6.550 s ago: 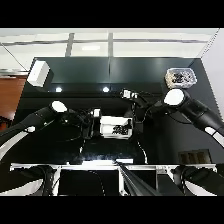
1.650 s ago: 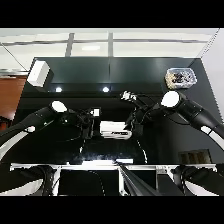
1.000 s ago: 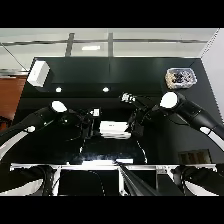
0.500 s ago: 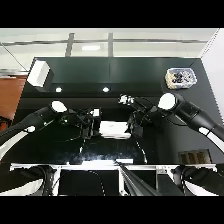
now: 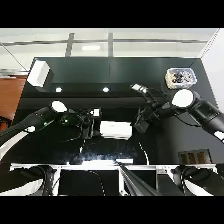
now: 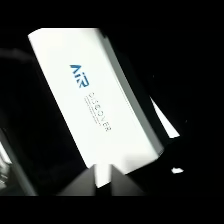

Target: Fold the box and place the chain.

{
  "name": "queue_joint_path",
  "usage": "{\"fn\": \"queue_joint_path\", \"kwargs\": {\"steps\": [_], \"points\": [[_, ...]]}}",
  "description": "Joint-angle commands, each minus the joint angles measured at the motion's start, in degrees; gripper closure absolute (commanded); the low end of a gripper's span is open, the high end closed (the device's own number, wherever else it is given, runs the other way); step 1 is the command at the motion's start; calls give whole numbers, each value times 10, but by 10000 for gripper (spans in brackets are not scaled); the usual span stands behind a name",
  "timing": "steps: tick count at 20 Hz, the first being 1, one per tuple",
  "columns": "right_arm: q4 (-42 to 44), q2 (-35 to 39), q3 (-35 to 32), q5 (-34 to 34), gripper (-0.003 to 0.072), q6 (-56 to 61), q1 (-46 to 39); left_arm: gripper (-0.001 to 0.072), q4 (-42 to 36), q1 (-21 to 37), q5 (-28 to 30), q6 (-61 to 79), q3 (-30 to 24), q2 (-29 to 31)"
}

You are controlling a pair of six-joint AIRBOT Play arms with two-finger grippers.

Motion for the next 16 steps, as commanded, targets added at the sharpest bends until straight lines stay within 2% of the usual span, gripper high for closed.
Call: {"fn": "queue_joint_path", "kwargs": {"steps": [1,3,5,7,16], "points": [[148,8,-61,19,675,140,-34,225,0,0,1,1,0,0],[263,8,-121,-30,675,136,-20,225,0,0,1,1,0,0],[313,5,-147,-92,675,136,10,225,0,0,3,1,0,0],[342,-11,-148,-126,675,136,42,225,0,0,2,1,0,0],[352,-32,-148,-179,674,136,57,225,0,-1,2,1,0,0]]}}
